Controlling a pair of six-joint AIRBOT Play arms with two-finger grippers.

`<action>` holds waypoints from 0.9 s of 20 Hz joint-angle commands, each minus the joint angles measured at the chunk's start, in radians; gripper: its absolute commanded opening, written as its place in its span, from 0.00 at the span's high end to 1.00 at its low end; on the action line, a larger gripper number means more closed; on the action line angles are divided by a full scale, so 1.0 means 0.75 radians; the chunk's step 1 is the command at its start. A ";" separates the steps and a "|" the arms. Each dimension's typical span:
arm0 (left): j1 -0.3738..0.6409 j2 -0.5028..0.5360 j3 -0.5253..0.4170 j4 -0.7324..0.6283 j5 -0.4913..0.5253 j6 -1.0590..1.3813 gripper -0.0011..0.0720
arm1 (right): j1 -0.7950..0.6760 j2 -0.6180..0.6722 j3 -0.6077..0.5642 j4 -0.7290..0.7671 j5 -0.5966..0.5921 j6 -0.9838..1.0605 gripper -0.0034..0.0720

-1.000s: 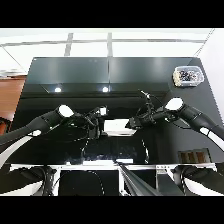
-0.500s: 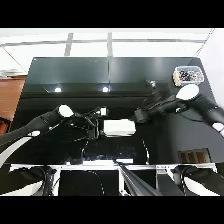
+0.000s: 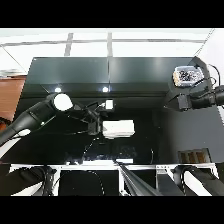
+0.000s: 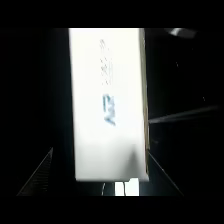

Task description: Fold the box and place the chain.

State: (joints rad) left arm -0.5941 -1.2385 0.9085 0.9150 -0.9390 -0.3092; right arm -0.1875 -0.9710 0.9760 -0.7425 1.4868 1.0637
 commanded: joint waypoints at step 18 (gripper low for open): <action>-0.219 -0.374 0.334 0.026 -0.178 -0.271 0.00 | -0.030 0.019 0.005 -0.026 -0.079 -0.003 0.94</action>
State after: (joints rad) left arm -0.7380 -1.5169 1.1564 0.9123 -1.0756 -0.5270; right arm -0.2092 -0.9573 0.9783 -0.7624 1.4277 1.0664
